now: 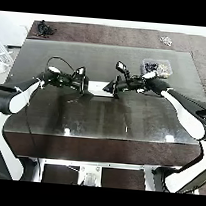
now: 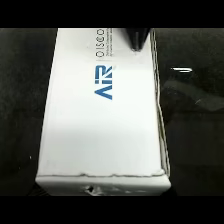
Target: Fold the box and place the chain.
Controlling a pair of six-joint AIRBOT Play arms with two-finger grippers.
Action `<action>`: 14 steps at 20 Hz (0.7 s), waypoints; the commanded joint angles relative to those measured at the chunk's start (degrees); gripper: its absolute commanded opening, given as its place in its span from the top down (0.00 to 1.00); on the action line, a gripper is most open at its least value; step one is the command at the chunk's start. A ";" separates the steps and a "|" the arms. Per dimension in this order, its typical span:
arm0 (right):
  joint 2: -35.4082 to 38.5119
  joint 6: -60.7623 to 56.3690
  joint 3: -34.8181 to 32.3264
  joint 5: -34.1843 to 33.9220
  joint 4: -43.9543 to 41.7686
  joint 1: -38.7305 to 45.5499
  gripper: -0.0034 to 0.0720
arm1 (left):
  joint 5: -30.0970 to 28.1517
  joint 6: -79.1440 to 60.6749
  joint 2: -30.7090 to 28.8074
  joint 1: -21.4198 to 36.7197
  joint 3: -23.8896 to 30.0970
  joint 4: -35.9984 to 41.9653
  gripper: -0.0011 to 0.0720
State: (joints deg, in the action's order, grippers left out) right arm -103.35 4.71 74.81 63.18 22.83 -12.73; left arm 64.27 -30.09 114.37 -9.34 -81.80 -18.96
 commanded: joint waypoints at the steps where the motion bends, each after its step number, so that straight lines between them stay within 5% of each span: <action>1: 3.32 3.19 0.09 2.05 -8.00 0.61 0.94 | -0.17 0.07 -0.04 0.07 -0.04 0.13 0.41; 14: 27.67 -6.84 -6.12 0.31 -9.77 5.57 0.94 | -0.61 0.02 -0.04 0.07 -0.04 0.44 0.41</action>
State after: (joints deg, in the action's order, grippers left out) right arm -78.81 0.47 71.00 64.14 13.15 -8.27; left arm 64.12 -30.02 114.37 -9.28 -81.82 -18.79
